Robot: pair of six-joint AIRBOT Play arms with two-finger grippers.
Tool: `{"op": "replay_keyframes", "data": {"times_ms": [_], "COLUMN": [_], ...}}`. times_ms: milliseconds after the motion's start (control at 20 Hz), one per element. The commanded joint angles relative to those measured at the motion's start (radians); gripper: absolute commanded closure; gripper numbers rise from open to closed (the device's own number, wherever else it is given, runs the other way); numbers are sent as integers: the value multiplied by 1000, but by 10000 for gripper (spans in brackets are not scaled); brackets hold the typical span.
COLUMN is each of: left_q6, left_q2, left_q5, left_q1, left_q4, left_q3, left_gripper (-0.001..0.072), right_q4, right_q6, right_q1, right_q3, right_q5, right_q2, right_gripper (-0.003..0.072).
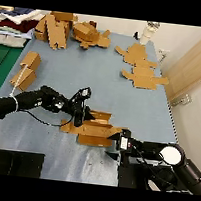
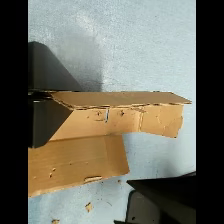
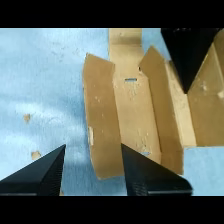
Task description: Fold the box.
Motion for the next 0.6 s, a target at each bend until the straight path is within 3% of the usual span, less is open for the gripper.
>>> {"op": "replay_keyframes", "data": {"times_ms": [0,300,550], "left_q6": [0,0,0], "left_q2": [-1,-1,-1], "left_q5": [0,1,0], "left_q1": [0,0,0], "left_q4": [0,0,0], "left_q3": [1,0,0], "left_gripper": [695,695,695], "right_q4": [-27,-2,-4], "right_q6": [-130,-252,-308], "right_q1": [1,1,1], "right_q3": [0,0,0], "right_q5": [-4,-28,-161], "right_q2": [-62,-109,-116], "right_gripper": [126,126,126]}}
